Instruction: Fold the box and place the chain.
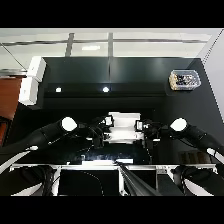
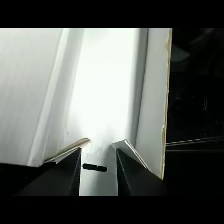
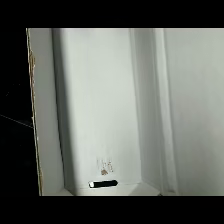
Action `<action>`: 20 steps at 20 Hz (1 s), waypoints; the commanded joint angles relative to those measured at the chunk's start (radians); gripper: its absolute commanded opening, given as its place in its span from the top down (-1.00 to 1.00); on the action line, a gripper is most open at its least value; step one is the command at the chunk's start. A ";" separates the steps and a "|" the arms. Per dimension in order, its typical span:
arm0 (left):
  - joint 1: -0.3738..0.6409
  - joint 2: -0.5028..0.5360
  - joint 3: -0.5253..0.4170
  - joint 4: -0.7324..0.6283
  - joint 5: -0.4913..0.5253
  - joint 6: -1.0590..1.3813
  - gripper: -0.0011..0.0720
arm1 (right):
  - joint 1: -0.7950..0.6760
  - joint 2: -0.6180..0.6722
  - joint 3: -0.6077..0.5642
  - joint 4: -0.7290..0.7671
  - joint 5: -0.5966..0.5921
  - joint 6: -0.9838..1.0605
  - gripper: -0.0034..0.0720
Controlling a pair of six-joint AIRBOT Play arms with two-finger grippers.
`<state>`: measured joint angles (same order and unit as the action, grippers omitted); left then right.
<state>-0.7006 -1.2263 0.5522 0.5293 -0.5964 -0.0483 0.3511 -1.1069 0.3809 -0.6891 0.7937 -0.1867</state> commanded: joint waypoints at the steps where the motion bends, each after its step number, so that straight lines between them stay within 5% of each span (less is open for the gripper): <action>1: -0.023 -0.008 0.001 -0.018 0.043 0.000 0.25 | 0.000 0.000 0.000 0.001 0.000 0.001 0.29; 4: -0.023 -0.008 0.001 -0.018 0.043 0.000 0.50 | 0.000 0.000 0.000 0.001 0.000 0.000 0.29; 6: -0.024 -0.008 0.001 -0.018 0.043 0.001 0.41 | 0.000 0.000 0.000 0.001 0.000 0.000 0.29; 8: -0.023 -0.008 0.001 -0.018 0.043 0.001 -0.44 | 0.000 0.000 0.000 0.001 0.000 0.000 0.29; 9: -0.023 -0.008 0.001 -0.018 0.043 0.000 -0.39 | 0.000 0.000 0.000 0.001 0.000 0.000 0.29; 11: -0.024 -0.008 0.001 -0.018 0.042 0.000 0.19 | 0.000 0.000 0.000 0.001 0.000 0.000 0.29; 14: -0.023 -0.008 0.001 -0.018 0.042 0.000 -0.19 | 0.000 0.000 0.000 0.001 0.000 0.000 0.29; 15: -0.022 -0.006 0.001 -0.016 0.042 -0.001 0.11 | 0.000 0.000 0.000 0.001 0.000 0.000 0.29; 16: -0.020 0.000 0.001 -0.006 0.039 -0.008 0.75 | 0.000 0.000 0.000 0.001 0.000 0.000 0.29; 17: -0.015 0.013 0.001 0.012 0.034 -0.015 0.90 | 0.000 0.000 0.000 0.001 0.000 0.000 0.29; 20: 0.020 0.079 0.001 0.132 0.034 -0.175 0.90 | 0.000 0.000 0.000 0.001 0.000 0.000 0.29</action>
<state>-0.7040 -1.1908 0.5522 0.5663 -0.5629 -0.1059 0.3511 -1.1065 0.3809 -0.6880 0.7933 -0.1856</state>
